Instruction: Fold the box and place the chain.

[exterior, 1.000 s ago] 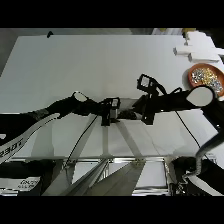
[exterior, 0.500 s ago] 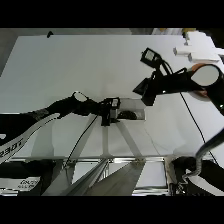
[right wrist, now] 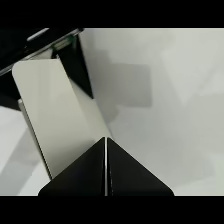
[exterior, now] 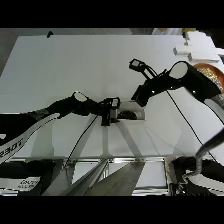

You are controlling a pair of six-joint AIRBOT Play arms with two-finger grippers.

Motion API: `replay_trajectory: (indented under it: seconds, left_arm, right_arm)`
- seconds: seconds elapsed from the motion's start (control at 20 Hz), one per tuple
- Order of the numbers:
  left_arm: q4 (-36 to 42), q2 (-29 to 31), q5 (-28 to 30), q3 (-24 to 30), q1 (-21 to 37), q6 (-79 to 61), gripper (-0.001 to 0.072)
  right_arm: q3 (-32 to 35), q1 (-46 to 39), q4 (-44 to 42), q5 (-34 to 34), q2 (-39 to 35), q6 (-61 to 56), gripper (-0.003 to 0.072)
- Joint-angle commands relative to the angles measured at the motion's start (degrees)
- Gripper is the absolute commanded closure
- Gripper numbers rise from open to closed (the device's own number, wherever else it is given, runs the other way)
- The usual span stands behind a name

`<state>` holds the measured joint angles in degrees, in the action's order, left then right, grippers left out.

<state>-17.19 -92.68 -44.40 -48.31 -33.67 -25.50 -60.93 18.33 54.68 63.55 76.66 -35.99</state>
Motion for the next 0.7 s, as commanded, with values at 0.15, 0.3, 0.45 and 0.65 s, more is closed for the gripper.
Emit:
replay_trajectory:
  seconds: [0.15,0.3,0.45,0.65]
  left_arm:
    - [0.0,0.0,0.0,0.0,0.0,0.0,0.067]
    - [0.0,0.0,0.0,0.0,0.0,0.0,0.067]
    - [0.0,0.0,0.0,0.0,0.0,0.0,0.067]
    - [0.0,0.0,0.0,0.0,0.0,0.0,0.067]
  right_arm:
    - [4.3,2.9,-2.5,3.9,-4.0,9.1,0.0618]
    - [11.9,3.2,-2.2,-1.9,-9.8,12.8,0.0507]
    - [15.6,3.2,-1.0,-3.8,-11.3,13.8,0.0505]
    - [16.2,3.2,1.3,-4.1,-11.6,13.7,0.0445]
